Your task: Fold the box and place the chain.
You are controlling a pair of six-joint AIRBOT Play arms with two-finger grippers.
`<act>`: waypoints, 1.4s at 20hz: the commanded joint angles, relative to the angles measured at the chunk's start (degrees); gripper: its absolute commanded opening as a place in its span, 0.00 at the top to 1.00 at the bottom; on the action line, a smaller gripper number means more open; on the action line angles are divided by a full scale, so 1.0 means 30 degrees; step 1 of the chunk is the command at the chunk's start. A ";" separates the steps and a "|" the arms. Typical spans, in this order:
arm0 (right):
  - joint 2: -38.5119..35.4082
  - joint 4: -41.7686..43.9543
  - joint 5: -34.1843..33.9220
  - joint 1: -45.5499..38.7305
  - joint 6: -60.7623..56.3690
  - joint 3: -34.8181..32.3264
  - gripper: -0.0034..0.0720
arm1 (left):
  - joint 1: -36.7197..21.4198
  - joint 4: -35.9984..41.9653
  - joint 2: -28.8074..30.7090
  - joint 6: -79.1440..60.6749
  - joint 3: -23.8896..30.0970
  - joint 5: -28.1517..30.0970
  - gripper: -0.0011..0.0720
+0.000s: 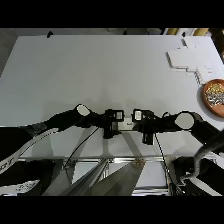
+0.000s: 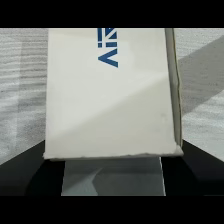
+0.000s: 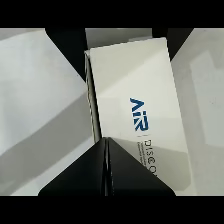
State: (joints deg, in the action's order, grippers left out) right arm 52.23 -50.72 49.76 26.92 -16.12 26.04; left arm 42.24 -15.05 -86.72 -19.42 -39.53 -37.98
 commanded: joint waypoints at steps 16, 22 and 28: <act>-0.0809 -0.0525 -0.0554 -0.0007 -0.0962 -0.0495 0.93 | 0.0000 -0.0007 0.0007 -0.0007 0.0000 0.0007 0.64; -0.3410 -0.1574 -0.0481 -0.0007 -0.2484 -0.0430 0.93 | 0.0000 0.0000 0.0007 -0.0007 0.0000 0.0000 0.64; -0.3905 -0.5719 0.1239 -0.0007 -0.5734 -0.0430 0.93 | 0.0000 0.0000 0.0007 -0.0007 -0.0007 0.0000 0.64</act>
State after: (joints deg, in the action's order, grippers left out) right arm 41.23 -62.19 51.11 26.89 -28.60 24.69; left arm 42.24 -15.00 -86.74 -19.40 -39.53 -38.00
